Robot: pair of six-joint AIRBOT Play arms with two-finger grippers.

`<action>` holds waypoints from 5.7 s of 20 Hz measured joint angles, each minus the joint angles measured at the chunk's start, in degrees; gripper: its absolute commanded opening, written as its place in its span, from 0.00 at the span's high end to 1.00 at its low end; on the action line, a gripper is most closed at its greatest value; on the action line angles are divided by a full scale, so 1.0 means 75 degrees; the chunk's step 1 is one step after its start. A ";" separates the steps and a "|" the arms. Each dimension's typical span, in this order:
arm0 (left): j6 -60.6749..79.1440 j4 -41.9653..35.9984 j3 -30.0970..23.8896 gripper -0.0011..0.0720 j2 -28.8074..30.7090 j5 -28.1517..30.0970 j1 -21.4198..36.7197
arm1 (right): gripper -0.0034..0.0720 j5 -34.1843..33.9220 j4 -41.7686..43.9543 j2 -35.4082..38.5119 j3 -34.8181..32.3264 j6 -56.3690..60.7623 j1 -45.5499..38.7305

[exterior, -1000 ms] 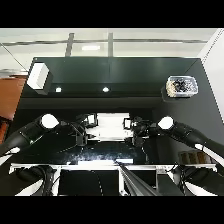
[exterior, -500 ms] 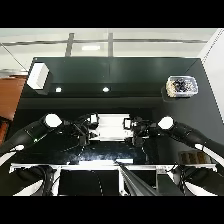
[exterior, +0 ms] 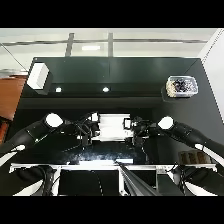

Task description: Fold the box and place the chain.

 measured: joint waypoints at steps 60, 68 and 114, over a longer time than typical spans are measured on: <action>-0.8565 0.0087 -0.0734 0.02 0.0329 -0.1431 0.2591 | 0.24 -0.0006 0.0003 -0.0003 0.0000 0.0003 0.0000; -0.8728 0.0064 0.0122 0.02 0.0338 -0.2253 0.2154 | 0.24 -0.0006 0.0003 -0.0003 0.0000 0.0003 0.0000; -1.0573 0.2518 -0.0624 0.94 0.1999 -0.3025 0.4415 | 0.24 -0.0009 0.0006 -0.0003 0.0000 0.0006 0.0000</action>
